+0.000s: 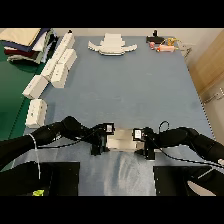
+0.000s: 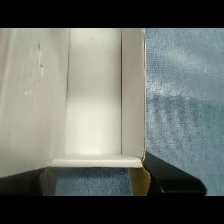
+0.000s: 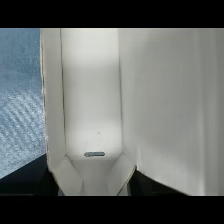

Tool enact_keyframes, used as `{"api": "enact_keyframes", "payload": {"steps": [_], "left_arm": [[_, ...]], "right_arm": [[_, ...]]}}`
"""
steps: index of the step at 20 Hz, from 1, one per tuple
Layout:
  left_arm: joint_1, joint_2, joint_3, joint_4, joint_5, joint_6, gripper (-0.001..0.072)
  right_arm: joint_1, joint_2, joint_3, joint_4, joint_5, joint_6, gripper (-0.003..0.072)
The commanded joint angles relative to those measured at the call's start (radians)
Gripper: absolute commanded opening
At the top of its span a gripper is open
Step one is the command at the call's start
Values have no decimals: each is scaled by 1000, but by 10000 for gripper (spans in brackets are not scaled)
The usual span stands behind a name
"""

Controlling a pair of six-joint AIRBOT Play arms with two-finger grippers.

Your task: Fold the box.

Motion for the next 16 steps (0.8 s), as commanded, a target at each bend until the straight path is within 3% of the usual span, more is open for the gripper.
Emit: {"api": "enact_keyframes", "payload": {"steps": [1, 2, 3, 8, 13, 16], "left_arm": [[1, 0, 1, 0, -1, -1, 590], [1, 0, 0, 0, 0, -1, 590], [1, 0, 1, 0, 0, -1, 590], [1, 0, 1, 0, -1, -1, 590], [1, 0, 1, 0, -1, -1, 591], [1, 0, 1, 0, -1, -1, 590]], "right_arm": [[0, 1, 1, -1, 10, 44, 488], [0, 1, 2, -2, 17, 87, 667], [0, 1, 2, -11, 19, 121, 713], [0, 29, 68, -115, -88, 306, 712], [0, 129, 176, -422, -334, 653, 712], [0, 202, 249, -513, -492, 888, 700]]}}
